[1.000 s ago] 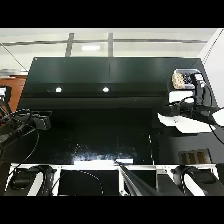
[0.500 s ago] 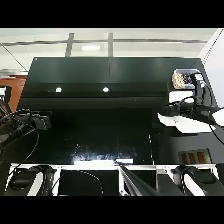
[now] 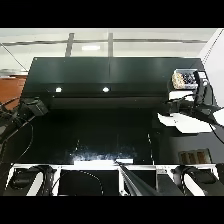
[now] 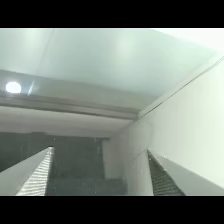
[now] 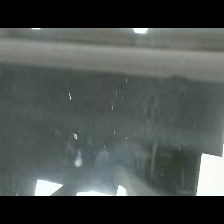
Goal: Fold the box and place the chain.
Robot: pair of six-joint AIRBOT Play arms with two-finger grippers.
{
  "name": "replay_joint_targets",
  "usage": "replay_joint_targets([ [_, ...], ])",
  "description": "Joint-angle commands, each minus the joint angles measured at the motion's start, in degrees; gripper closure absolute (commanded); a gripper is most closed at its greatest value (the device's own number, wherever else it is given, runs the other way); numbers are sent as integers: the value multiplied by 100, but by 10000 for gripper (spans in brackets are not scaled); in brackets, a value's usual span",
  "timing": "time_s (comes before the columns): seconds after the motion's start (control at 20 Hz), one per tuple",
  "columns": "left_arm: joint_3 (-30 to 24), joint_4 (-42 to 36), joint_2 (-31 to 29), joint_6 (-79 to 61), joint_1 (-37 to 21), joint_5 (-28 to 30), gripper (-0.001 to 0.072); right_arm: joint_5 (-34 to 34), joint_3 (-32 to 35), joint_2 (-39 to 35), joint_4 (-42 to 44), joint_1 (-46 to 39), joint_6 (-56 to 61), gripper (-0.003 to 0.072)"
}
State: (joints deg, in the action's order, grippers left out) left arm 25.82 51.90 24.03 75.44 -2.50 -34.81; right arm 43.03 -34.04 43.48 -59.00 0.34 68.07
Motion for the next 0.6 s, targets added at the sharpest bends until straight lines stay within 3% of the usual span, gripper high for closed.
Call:
replay_joint_targets([
  [0.0,4,-339,437,0,2,295,4,-588,-31,2,-103,-81,339,-22],
  [0.1,4,-481,553,0,-2,284,4,-671,-444,120,-1604,-723,1604,-21],
  [0.2,4,-636,575,-4,0,258,4,-295,-1056,509,-3141,-1939,2583,-21],
  [0.25,4,-632,575,-24,-2,214,4,-74,-1316,780,-3464,-2621,2697,-21],
  [0.45,4,-588,575,-46,0,-42,4,1093,-1923,1823,-2800,-5202,2640,-21],
  [0.55,4,-590,577,-201,7,-79,4,1440,-1993,2310,-1209,-6057,927,-21],
])
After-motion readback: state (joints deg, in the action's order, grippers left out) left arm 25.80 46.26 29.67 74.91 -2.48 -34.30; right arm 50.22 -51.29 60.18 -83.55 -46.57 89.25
